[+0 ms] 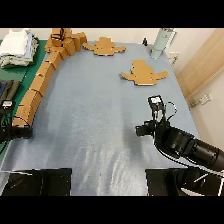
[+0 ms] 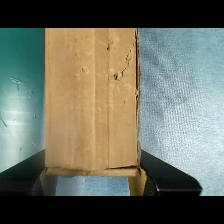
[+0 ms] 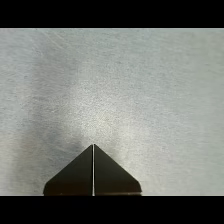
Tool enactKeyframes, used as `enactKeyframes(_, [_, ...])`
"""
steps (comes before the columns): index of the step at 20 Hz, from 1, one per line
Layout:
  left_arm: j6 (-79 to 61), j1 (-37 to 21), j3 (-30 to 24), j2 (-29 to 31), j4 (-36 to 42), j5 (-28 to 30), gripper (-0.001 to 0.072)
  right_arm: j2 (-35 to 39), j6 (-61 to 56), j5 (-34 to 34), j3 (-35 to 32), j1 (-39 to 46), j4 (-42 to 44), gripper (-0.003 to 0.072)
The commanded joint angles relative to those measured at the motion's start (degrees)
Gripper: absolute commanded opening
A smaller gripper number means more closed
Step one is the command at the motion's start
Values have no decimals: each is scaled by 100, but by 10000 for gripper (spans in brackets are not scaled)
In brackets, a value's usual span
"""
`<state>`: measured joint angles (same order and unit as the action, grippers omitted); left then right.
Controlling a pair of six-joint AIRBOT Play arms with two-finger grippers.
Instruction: Fold the box.
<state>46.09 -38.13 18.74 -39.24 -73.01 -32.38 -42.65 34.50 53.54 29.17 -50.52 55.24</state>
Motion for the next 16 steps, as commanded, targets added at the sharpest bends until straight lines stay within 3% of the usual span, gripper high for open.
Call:
enactKeyframes(1, [4,-7,-7,-35,33,-114,490,-2,-4,-92,4,0,7,4])
enactKeyframes(16, [0,-7,-31,-295,125,-232,491,-2,-2,-103,4,0,4,4])
